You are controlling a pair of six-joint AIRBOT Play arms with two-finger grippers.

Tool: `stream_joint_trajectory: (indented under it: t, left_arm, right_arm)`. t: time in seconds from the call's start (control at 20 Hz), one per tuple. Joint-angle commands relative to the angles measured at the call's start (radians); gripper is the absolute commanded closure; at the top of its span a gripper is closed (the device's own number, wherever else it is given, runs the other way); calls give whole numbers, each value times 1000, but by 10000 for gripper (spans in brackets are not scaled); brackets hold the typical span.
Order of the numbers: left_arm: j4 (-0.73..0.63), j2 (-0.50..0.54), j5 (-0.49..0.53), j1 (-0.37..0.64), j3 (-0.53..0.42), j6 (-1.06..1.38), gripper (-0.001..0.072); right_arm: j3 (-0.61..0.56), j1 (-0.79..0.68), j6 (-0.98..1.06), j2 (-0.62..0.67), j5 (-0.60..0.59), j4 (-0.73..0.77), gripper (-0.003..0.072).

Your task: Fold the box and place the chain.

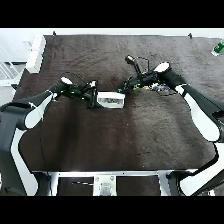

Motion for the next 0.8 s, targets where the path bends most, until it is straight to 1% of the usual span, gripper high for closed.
stream_joint_trajectory:
  t: [0.0, 0.05, 0.15, 0.2, 0.25, 0.45, 0.6, 0.7, 0.75]
  left_arm:
    - [0, 0, 0, 0, 0, 0, 301]
    - [0, 0, 0, 0, 0, 0, 301]
    - [0, 0, 0, 0, 0, 0, 301]
    - [0, 0, 0, 0, 0, 0, 301]
    - [0, 0, 0, 0, 0, 0, 301]
    - [0, 0, 0, 0, 0, 0, 301]
    - [0, 0, 0, 0, 0, 0, 301]
    - [0, 0, 0, 0, 0, 0, 301]
    - [0, 0, 0, 0, 0, 0, 301]
  right_arm:
    - [16, 26, -1, -1, 23, -34, 468]
    - [23, 29, -1, -1, 23, -34, 467]
    - [29, 39, -1, -1, 23, -35, 440]
    - [29, 42, -1, -1, 24, -44, 409]
    - [29, 46, -1, -1, 23, -57, 401]
    - [28, 53, -1, -1, 16, -93, 391]
    - [28, 55, 0, -1, -3, -163, 382]
    - [28, 55, -1, -1, -3, -165, 237]
    - [28, 57, -1, -1, -3, -165, 233]
